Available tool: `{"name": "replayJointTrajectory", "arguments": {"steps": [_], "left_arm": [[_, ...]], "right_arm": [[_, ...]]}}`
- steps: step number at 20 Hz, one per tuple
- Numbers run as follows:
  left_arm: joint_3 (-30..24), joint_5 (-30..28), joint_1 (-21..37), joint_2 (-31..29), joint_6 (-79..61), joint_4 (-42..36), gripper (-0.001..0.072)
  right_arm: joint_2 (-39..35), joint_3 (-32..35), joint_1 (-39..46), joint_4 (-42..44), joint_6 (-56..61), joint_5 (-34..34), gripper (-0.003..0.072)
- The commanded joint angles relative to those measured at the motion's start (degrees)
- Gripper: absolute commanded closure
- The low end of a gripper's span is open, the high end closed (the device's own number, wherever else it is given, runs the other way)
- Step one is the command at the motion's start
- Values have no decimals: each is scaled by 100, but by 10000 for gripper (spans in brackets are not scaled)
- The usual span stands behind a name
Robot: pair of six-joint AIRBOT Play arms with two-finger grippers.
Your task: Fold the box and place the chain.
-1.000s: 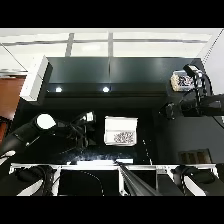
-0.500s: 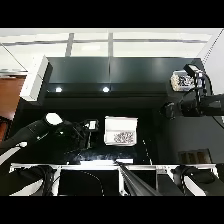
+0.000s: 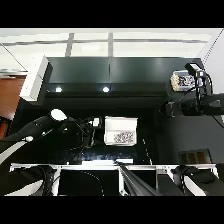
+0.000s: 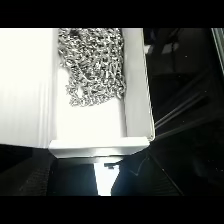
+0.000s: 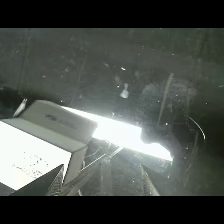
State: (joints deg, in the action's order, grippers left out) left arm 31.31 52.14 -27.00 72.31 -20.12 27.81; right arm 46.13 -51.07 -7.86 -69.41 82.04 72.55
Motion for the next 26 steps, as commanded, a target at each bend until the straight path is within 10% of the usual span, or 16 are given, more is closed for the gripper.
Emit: {"name": "replayJointTrajectory", "arguments": {"steps": [1,22,26], "left_arm": [[39,-337,-179,31,278,151,-3],[85,-605,-490,68,417,-92,-1],[85,-686,-507,68,503,-42,96]], "right_arm": [[0,-4,-4,-76,-4,-76,132],[0,-4,-2,-249,-4,-251,133],[0,-4,-2,-439,-7,-254,132]]}}
